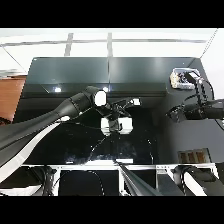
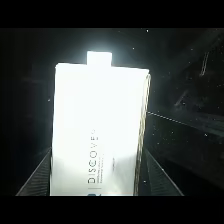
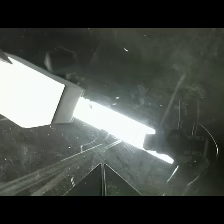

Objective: Fold the box and place the chain.

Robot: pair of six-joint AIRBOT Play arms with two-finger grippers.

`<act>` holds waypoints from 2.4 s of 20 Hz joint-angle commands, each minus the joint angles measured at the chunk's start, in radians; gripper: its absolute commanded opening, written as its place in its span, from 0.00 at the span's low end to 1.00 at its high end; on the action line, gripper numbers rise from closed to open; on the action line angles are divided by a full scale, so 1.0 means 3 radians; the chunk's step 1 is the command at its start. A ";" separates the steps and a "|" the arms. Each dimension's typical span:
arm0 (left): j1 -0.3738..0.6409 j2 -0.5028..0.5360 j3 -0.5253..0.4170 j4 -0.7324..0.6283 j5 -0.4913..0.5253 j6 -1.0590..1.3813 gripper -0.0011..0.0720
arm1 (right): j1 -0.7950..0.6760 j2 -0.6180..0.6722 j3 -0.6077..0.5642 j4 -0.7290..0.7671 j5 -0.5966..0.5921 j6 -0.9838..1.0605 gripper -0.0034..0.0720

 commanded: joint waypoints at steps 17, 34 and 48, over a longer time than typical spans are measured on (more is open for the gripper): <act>0.1474 0.0544 0.0584 0.1386 -0.0281 -0.1415 0.49 | -0.0003 0.0004 -0.0004 0.0017 -0.0095 0.0000 0.07; 0.3564 -0.1478 0.2171 0.1125 0.0270 -0.1615 0.49 | -0.0003 0.0003 -0.0004 0.0011 -0.0538 0.0062 0.07; 0.3039 0.0467 0.1901 0.1315 -0.0439 -0.2316 0.05 | -0.0003 0.0003 -0.0005 0.0072 -0.0863 0.0058 0.07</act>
